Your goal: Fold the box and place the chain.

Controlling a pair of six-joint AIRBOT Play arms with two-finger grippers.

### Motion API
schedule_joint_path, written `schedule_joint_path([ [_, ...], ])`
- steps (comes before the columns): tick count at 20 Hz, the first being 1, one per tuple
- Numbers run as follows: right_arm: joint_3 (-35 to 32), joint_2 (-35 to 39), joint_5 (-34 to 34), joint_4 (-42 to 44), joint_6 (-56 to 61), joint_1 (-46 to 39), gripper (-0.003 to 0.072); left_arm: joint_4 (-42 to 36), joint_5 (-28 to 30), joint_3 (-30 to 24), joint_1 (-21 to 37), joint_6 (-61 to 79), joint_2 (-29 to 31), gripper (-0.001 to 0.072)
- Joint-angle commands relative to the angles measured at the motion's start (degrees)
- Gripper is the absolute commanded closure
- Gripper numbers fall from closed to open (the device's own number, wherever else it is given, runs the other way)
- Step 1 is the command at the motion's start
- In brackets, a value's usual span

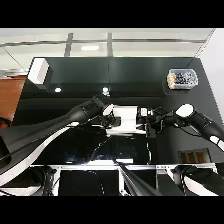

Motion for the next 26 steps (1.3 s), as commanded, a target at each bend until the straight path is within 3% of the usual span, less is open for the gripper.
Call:
schedule_joint_path([
  [1,0.0,-0.9,0.2,2.0,1.3,1.4,0.0487,0.0,0.2,0.0,0.0,0.0,0.0,0.0680],
  [6,0.0,-3.7,-3.0,7.6,1.5,3.8,0.0488,0.0,0.1,0.0,0.0,0.0,0.0,0.0680],
  [11,0.0,-3.8,-3.3,6.6,2.7,3.8,0.0486,0.0,0.1,0.0,0.0,0.0,0.0,0.0680],
  [12,0.0,-3.8,-3.6,6.7,4.0,3.8,0.0373,0.0,0.1,0.0,0.0,0.0,0.0,0.0680],
  [13,0.0,-3.8,-3.9,6.7,4.7,3.8,0.0184,0.0,0.1,0.0,0.0,0.0,0.0,0.0680],
  [14,0.0,-3.8,-3.8,6.6,4.7,3.8,0.0189,0.0,0.1,0.0,0.0,0.0,0.0,0.0680],
  [15,0.0,-3.8,-3.8,6.6,4.7,3.8,0.0269,0.0,0.1,0.0,0.0,0.0,0.0,0.0680],
  [16,0.0,-3.8,-3.8,6.6,4.7,3.8,0.0471,0.0,0.1,0.0,0.0,0.0,0.0,0.0680],
  [17,0.0,-3.8,-3.9,6.7,4.8,3.8,0.0332,0.0,0.1,0.0,0.0,0.0,0.0,0.0680],
  [18,0.0,-3.8,-3.8,6.6,4.8,3.8,0.0247,0.0,0.1,0.0,0.0,0.0,0.0,0.0680],
  [19,0.0,-3.8,-3.8,6.4,4.9,3.8,0.0284,0.0,0.1,0.0,0.0,0.0,0.0,0.0680],
  [20,0.0,-3.7,-3.1,5.9,5.1,3.8,0.0654,0.0,0.1,0.0,0.0,0.0,0.0,0.0680],
  [22,0.1,-3.3,-2.1,4.4,12.2,3.5,0.0673,0.0,0.1,0.0,0.0,0.0,0.0,0.0680],
  [26,6.4,1.9,8.3,-9.5,51.8,-2.5,0.0673,0.0,0.1,0.0,0.0,0.0,0.0,0.0680],
])
